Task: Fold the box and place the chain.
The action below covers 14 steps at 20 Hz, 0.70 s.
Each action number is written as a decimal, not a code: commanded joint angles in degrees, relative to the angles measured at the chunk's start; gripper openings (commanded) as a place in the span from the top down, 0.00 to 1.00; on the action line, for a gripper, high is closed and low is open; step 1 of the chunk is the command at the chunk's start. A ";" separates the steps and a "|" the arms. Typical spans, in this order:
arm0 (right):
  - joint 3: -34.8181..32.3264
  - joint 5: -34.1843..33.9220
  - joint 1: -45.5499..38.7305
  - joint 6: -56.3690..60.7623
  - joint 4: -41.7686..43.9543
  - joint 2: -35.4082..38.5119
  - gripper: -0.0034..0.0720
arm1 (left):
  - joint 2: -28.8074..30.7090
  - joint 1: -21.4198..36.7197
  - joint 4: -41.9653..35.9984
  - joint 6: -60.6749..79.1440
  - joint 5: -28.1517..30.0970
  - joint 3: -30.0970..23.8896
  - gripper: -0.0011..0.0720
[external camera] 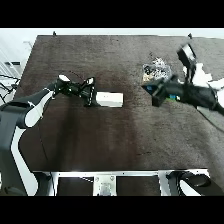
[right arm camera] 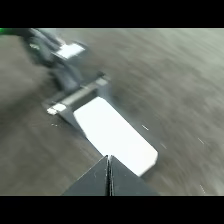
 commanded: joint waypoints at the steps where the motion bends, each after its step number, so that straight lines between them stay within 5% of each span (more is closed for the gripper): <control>1: -14.69 -7.41 -3.28 0.52 -0.50 10.58 0.94 | 0.04 -0.02 -1.53 -0.04 -0.81 0.04 0.34; 5: -21.70 -8.96 -4.87 0.48 -0.50 13.16 0.94 | 0.04 -0.02 -2.67 -0.02 -0.74 0.04 0.35; 7: -22.88 -9.18 -4.87 0.48 -0.50 13.14 0.94 | 0.24 0.00 -4.17 -3.17 -1.86 0.22 0.95; 10: -22.97 -9.49 -4.87 0.07 -0.52 13.11 0.94 | 2.67 0.07 -4.17 -9.75 -0.87 1.03 0.96; 14: -22.97 -9.81 -4.87 0.09 -0.52 13.11 0.94 | 11.54 2.89 -0.92 -17.05 8.17 0.98 0.97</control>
